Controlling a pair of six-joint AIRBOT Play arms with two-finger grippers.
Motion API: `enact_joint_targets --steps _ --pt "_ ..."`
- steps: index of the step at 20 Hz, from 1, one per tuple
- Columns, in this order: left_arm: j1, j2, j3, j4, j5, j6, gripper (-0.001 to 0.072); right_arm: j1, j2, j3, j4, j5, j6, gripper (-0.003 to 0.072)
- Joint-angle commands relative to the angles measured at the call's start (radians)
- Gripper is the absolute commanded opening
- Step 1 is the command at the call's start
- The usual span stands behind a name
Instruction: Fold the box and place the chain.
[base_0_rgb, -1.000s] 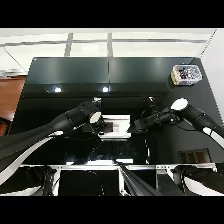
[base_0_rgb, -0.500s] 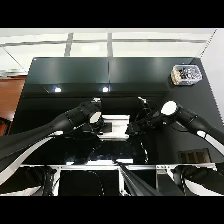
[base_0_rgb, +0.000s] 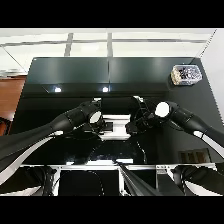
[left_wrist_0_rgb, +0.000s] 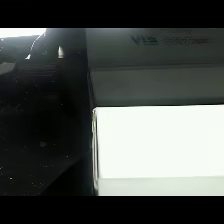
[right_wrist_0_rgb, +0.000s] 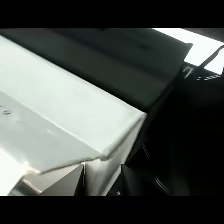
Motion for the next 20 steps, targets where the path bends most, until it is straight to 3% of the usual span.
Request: enact_joint_targets --steps 1,3,4,5,8,20 --pt "0.001 0.000 0.000 0.003 -0.009 0.000 0.0026 0.007 0.001 0.037 -0.034 0.053 0.050 0.0277" --pt "0.001 0.000 0.000 0.003 -0.009 0.000 0.0026 0.011 0.001 0.050 -0.054 0.056 0.078 0.0290" --pt "0.001 0.000 0.000 0.003 -0.009 0.000 0.0026 0.016 0.001 0.053 -0.063 0.054 0.094 0.0385" --pt "0.001 0.000 0.000 0.003 -0.009 0.000 0.0026 0.026 0.001 0.055 -0.071 0.051 0.103 0.0399" --pt "0.001 0.000 0.000 0.003 -0.009 0.000 0.0026 0.064 0.001 0.068 -0.133 0.035 0.176 0.0397" --pt "0.001 0.000 0.000 0.003 -0.009 0.000 0.0026 0.309 -0.088 0.187 -0.597 0.075 0.835 0.0376"
